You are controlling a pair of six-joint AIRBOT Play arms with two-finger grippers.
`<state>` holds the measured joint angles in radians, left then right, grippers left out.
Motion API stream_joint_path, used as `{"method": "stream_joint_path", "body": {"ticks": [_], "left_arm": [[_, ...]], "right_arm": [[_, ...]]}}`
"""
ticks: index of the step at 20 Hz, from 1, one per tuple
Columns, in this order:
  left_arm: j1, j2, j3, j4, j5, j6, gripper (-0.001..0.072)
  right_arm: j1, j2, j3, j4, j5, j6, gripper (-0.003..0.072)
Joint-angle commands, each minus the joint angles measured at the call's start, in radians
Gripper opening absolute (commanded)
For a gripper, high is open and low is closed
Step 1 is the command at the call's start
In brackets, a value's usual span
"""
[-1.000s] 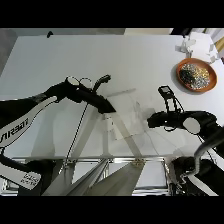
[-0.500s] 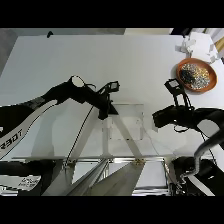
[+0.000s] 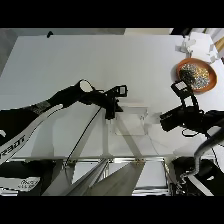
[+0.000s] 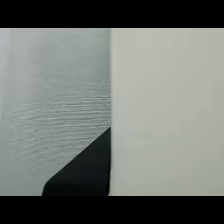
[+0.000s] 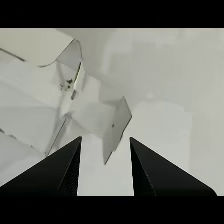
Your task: Fold the box and place the chain.
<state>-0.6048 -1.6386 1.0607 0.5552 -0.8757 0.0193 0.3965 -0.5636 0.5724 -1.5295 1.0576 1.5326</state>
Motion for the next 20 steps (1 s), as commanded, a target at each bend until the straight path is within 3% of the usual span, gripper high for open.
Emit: {"method": "stream_joint_path", "body": {"ticks": [1, 14, 20], "left_arm": [[-0.002, -0.009, 0.0, 0.008, 0.049, -0.047, 0.0002], [-0.004, -0.043, -0.002, 0.052, 0.03, -0.03, 0.0004], [0.027, -0.042, 0.062, 0.103, -0.085, -0.007, -0.0001]], "right_arm": [[0.001, 0.003, 0.001, -0.003, 0.005, 0.001, 0.0339], [0.001, 0.003, 0.001, -0.003, 0.0, 0.001, 0.0339], [0.001, 0.003, 0.001, -0.003, -0.002, 0.001, 0.0339]]}}
